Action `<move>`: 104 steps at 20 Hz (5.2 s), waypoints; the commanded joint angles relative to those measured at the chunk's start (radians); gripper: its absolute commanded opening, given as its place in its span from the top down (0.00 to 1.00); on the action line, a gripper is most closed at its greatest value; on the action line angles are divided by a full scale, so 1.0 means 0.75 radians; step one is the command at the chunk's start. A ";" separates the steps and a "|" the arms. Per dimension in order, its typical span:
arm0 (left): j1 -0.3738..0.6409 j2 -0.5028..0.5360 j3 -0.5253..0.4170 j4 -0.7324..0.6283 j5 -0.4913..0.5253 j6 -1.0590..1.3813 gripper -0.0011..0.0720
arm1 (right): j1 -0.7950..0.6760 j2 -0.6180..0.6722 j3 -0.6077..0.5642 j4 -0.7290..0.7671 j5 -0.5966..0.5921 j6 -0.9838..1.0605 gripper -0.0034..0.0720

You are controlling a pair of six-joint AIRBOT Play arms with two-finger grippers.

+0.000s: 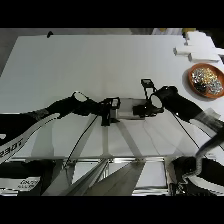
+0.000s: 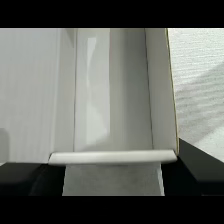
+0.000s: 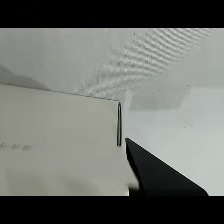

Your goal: Fold the box and place the chain.

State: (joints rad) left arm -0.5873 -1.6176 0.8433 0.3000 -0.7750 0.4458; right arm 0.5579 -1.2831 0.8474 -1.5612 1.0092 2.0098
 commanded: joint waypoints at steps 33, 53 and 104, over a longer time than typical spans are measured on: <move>-0.001 -0.001 0.001 0.000 0.001 -0.001 0.93 | -1.434 -0.606 0.809 0.038 0.023 -0.761 0.67; -0.001 -0.001 0.001 0.000 0.000 -0.001 0.93 | -1.432 -0.463 0.808 0.102 -0.003 -0.878 0.94; -0.001 -0.001 0.001 0.000 0.000 -0.001 0.93 | -0.211 0.584 0.027 0.748 0.037 -1.015 0.94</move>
State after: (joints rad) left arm -0.5877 -1.6176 0.8433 0.2996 -0.7750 0.4454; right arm 0.3965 -0.8101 0.9363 -1.0317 1.1004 1.2915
